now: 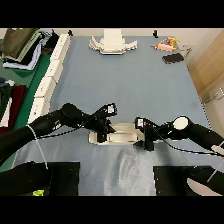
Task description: Fold the box.
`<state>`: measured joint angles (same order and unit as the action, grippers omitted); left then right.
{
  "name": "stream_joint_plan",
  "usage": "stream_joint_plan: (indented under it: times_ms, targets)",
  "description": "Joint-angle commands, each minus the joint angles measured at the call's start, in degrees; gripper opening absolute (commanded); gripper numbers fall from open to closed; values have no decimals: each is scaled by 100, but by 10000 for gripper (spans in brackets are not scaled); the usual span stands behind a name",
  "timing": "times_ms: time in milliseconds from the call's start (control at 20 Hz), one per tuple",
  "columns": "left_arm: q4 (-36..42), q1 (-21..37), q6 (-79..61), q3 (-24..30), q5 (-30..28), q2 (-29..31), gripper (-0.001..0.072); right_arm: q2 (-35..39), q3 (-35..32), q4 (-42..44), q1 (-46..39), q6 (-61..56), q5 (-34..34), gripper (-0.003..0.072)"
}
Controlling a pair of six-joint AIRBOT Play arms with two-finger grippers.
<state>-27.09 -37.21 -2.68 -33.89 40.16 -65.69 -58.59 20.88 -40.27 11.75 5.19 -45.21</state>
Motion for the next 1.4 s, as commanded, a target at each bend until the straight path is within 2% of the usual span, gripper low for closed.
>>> stream_joint_plan:
  times_ms: [0, 50, 100, 250, 350, 450, 500, 550, 600, 650, 700, 800, 900, 1000, 1200, 1350]
  targets:
    - [28, 17, 160, 0, 92, 9, 380, -2, 0, 2, 2, -4, 7, 504]
    - [28, 17, 354, 0, 94, 9, 569, -2, 0, 2, 2, -4, 4, 504]
    - [-2, 24, 592, 2, 107, 22, 623, -2, 0, 2, 2, -4, 7, 504]
    - [-575, 94, 1469, -7, 391, 326, 621, -2, 0, 2, 2, -4, 7, 504]
    - [-1475, 216, 2581, -9, 649, 750, 620, -2, 0, 2, 2, -4, 4, 504]
    - [-2361, 365, 3893, -9, 1215, 1189, 619, -2, 0, 2, 2, -4, 7, 504]
    - [-2586, 420, 4516, -9, 1552, 1377, 592, -2, 0, 2, 2, -4, 7, 504]
    - [-2627, 444, 5077, -9, 1928, 1539, 359, -2, 0, 2, 2, -4, 7, 504]
    - [-2551, 428, 5493, -9, 2247, 1648, 37, -2, 0, 2, 2, -4, 7, 504]
    - [-2271, 361, 5718, -7, 2496, 1698, 14, -2, 0, 2, 2, -4, 4, 504]
    - [-1882, 245, 6061, -2, 2511, 1698, 14, -2, 0, 2, 2, -4, 7, 503]
    - [-1047, -221, 6553, 9, 1932, 1624, 14, -2, 0, 2, 2, -4, 7, 504]
    - [-435, -743, 6730, -17, 890, 1419, 14, -2, 0, 2, 2, -4, 7, 504]
    - [105, -979, 6878, -125, -33, 1106, 14, -2, 0, 2, 2, -4, 4, 504]
    - [763, -883, 7012, -208, -1502, 619, 14, -2, 0, 2, 2, -4, 7, 504]
    - [756, -577, 7228, -205, -1882, 372, 13, -2, 0, 2, 2, -4, 4, 504]
